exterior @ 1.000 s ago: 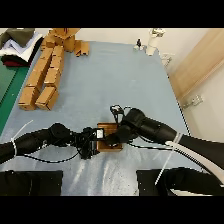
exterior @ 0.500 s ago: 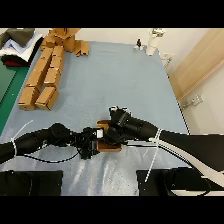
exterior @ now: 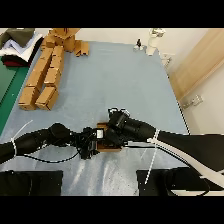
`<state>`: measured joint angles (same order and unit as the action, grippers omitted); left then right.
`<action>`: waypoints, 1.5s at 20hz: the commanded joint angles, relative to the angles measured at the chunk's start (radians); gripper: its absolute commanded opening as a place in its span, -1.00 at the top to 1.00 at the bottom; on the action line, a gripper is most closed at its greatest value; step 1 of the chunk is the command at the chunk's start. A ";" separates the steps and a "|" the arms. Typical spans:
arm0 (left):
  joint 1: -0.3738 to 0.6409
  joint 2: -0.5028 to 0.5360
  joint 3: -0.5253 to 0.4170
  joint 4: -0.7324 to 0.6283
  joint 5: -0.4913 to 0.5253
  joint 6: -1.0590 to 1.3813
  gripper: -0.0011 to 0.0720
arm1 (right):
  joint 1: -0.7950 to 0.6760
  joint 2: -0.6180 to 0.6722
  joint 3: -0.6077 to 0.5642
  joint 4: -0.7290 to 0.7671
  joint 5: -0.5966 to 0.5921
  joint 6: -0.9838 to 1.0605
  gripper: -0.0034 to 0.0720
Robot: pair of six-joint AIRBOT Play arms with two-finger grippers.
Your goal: Fold the box.
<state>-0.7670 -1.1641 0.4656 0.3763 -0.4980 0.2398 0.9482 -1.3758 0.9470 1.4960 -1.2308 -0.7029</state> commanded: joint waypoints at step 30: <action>0.000 0.000 0.001 -0.002 0.001 -0.004 -0.45 | -0.812 -0.026 -0.052 1.208 0.021 -1.516 0.90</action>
<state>-0.7673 -1.1641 0.4656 0.3740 -0.4976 0.2352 0.2615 -1.2358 0.8433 2.1986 -1.1275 -1.7611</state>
